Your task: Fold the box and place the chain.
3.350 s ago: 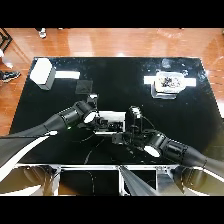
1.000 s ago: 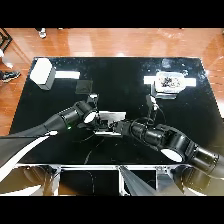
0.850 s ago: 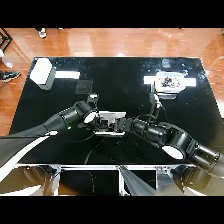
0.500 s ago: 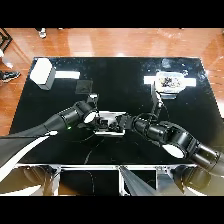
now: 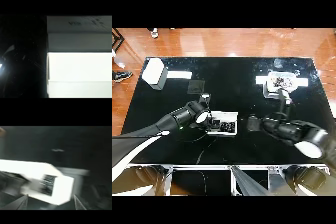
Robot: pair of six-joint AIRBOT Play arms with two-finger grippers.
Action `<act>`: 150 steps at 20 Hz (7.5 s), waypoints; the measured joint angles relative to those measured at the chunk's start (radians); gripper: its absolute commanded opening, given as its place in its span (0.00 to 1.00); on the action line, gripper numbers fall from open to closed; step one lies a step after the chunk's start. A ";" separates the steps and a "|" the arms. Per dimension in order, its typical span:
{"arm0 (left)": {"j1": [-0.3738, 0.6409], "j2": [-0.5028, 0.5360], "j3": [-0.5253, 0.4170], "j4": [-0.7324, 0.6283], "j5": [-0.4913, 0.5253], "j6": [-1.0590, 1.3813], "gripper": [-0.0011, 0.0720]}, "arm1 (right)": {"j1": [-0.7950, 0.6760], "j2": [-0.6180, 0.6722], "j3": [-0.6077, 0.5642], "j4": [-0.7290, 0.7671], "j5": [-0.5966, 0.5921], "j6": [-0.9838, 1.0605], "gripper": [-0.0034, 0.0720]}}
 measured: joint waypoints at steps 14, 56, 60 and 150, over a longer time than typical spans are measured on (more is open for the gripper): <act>0.001 0.000 0.001 -0.040 0.016 -0.017 0.31 | -0.414 -0.100 0.019 0.071 0.321 -0.524 0.98; 0.689 0.522 -0.324 -0.492 -0.137 0.919 0.86 | -0.057 -0.888 0.877 0.312 0.605 -1.273 0.99; 0.689 0.522 -0.324 -0.494 -0.137 0.921 0.86 | -0.056 -0.894 0.868 0.307 0.611 -1.336 0.99; 0.689 0.522 -0.324 -0.498 -0.137 0.905 0.86 | -0.014 -0.777 0.770 0.182 0.625 -0.957 0.08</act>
